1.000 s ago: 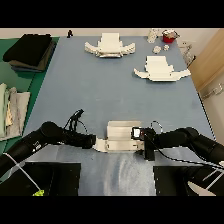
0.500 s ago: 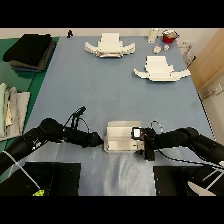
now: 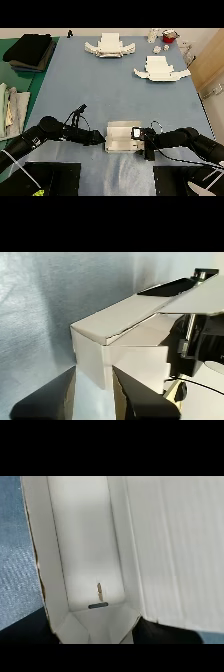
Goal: Fold the box.
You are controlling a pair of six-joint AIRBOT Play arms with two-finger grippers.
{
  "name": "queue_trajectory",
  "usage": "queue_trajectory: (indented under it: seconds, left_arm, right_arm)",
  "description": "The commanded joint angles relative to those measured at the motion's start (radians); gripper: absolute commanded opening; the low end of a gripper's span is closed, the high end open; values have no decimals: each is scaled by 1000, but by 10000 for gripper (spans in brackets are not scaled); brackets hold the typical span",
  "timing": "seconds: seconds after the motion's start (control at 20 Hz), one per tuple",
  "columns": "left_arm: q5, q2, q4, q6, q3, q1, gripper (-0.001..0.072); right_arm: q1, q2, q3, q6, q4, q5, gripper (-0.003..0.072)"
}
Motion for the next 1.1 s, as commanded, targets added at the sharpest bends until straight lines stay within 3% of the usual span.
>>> queue_trajectory:
  seconds: [0.0,0.3,0.5,0.7,0.9,1.05]
  left_arm:
    - [8,-2,33,-67,35,-37,351]
    - [101,-41,322,-480,124,-267,352]
    - [103,-114,543,-795,215,-397,352]
    - [36,-221,722,-1038,326,-489,351]
    - [-100,-340,888,-1218,457,-558,351]
    - [-174,-394,953,-1296,520,-591,352]
  right_arm:
    - [1,1,0,0,0,0,504]
    - [1,1,0,0,0,0,504]
    - [1,1,0,0,0,0,504]
    - [1,1,0,0,0,0,504]
    - [1,1,0,0,0,0,504]
    - [1,1,0,0,0,0,504]
